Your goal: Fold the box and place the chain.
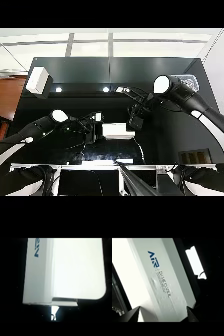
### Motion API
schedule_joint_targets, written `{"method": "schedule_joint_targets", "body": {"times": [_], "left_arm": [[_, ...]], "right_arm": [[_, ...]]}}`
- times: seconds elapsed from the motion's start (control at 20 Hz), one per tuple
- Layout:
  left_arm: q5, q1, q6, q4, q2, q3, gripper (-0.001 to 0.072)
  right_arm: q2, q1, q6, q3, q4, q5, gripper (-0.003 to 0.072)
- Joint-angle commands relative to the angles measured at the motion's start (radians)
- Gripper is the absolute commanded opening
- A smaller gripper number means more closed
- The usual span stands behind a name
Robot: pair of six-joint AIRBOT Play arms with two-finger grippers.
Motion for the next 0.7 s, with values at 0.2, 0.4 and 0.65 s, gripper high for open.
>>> {"method": "schedule_joint_targets", "body": {"times": [0.2, 0.4, 0.65], "left_arm": [[0.000, 0.000, 0.000, 0.000, 0.000, 0.000, 0.0389], [0.000, 0.000, 0.000, 0.000, 0.000, 0.000, 0.0389], [0.000, 0.000, 0.000, 0.000, 0.000, 0.000, 0.0389]], "right_arm": [[-0.002, 0.059, -0.021, -0.002, -0.085, -0.025, 0.0703], [-0.002, 0.074, -0.021, -0.002, -0.126, -0.045, 0.0702], [-0.002, 0.074, -0.018, -0.002, -0.124, -0.048, 0.0442]]}}
